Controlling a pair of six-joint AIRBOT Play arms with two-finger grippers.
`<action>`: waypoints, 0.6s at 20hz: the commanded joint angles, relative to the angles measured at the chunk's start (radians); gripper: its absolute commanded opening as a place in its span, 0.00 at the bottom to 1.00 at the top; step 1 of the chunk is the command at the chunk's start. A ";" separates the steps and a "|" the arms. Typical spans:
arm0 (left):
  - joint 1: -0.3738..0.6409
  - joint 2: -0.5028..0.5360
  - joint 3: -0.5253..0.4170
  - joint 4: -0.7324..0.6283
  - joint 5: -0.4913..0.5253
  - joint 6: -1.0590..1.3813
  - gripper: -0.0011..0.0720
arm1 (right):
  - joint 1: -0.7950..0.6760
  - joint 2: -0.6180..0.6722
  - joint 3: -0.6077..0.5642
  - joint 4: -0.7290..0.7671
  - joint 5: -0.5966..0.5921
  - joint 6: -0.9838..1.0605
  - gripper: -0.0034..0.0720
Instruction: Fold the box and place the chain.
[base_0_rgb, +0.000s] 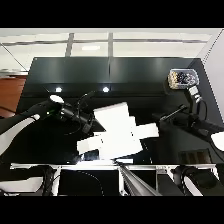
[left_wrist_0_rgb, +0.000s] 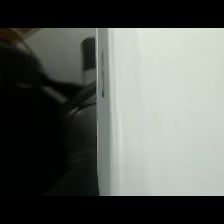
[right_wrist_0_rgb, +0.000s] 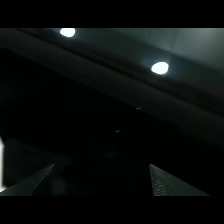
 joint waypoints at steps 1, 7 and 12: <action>-0.074 0.124 0.011 0.102 0.157 0.178 0.05 | -0.001 -0.003 0.047 -0.127 0.076 -0.123 0.98; -0.181 0.111 0.011 0.201 0.438 0.261 0.05 | 0.176 -0.008 -0.050 -0.115 0.127 -0.378 0.98; -0.182 0.072 0.011 0.201 0.441 0.247 0.05 | 0.296 -0.101 -0.079 -0.032 0.097 -0.470 0.98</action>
